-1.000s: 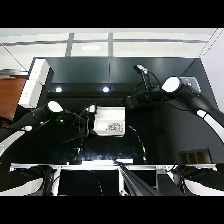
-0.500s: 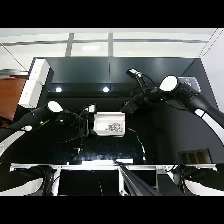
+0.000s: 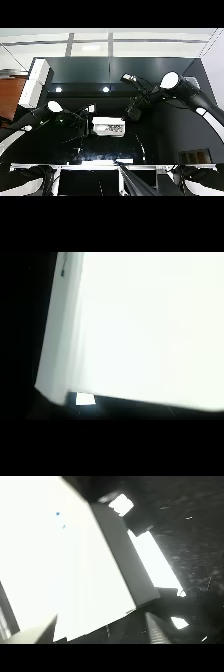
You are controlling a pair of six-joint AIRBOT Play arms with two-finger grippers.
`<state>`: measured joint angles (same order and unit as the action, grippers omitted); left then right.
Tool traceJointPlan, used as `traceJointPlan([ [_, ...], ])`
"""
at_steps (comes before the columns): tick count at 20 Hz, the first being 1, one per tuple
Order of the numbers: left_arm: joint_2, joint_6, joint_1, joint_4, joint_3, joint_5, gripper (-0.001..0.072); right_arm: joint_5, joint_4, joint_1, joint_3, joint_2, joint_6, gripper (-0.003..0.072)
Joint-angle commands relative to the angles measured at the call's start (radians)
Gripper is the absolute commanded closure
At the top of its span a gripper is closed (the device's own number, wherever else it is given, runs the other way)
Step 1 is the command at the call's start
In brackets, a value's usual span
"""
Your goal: Fold the box and place the chain.
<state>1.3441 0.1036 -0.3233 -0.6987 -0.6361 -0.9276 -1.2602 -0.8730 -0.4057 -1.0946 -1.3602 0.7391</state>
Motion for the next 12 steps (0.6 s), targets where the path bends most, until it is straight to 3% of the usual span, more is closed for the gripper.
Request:
traceJointPlan([
  [1, -0.001, 0.0, -0.001, 0.0, 0.0, 0.0, 0.0227, -0.029, -0.02, -0.019, -0.003, 0.001, -0.066, -0.0034],
  [11, -0.001, 0.0, -0.001, 0.0, 0.0, 0.0, 0.0227, 0.013, -0.108, -0.122, -0.003, 0.0, -0.13, -0.0029],
  [12, -0.001, 0.0, -0.001, 0.0, 0.0, 0.0, 0.0227, 0.016, -0.109, -0.124, -0.003, 0.0, -0.13, 0.0072],
])
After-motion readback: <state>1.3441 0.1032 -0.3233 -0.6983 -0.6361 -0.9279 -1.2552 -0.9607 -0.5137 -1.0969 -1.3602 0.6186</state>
